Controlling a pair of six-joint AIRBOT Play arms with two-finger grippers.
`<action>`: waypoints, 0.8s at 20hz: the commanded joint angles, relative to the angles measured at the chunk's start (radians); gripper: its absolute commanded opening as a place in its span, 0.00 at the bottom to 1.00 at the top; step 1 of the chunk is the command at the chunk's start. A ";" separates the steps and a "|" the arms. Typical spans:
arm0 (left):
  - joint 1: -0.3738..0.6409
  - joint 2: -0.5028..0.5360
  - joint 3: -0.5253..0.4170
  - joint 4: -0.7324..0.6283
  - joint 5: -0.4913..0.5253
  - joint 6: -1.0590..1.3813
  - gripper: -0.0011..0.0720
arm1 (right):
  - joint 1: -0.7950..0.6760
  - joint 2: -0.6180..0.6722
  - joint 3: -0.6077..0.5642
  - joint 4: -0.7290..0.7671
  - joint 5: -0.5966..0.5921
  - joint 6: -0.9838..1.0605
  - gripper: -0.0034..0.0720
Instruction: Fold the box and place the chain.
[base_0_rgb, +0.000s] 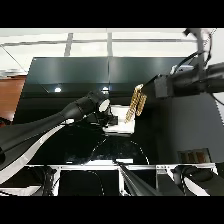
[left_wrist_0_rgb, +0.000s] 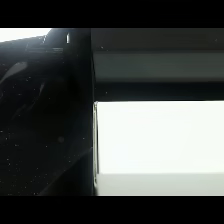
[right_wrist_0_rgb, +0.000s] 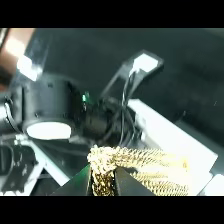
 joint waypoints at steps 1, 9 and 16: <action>0.000 0.000 0.001 0.000 0.000 0.000 0.05 | 0.061 0.000 -0.098 -0.019 -0.038 0.007 0.06; 0.000 0.000 0.001 0.000 0.000 0.000 0.05 | 0.109 -0.006 -0.389 -0.019 -0.268 0.038 0.06; 0.000 0.000 0.001 0.000 0.000 0.000 0.05 | 0.109 -0.007 -0.470 -0.017 -0.394 0.063 0.06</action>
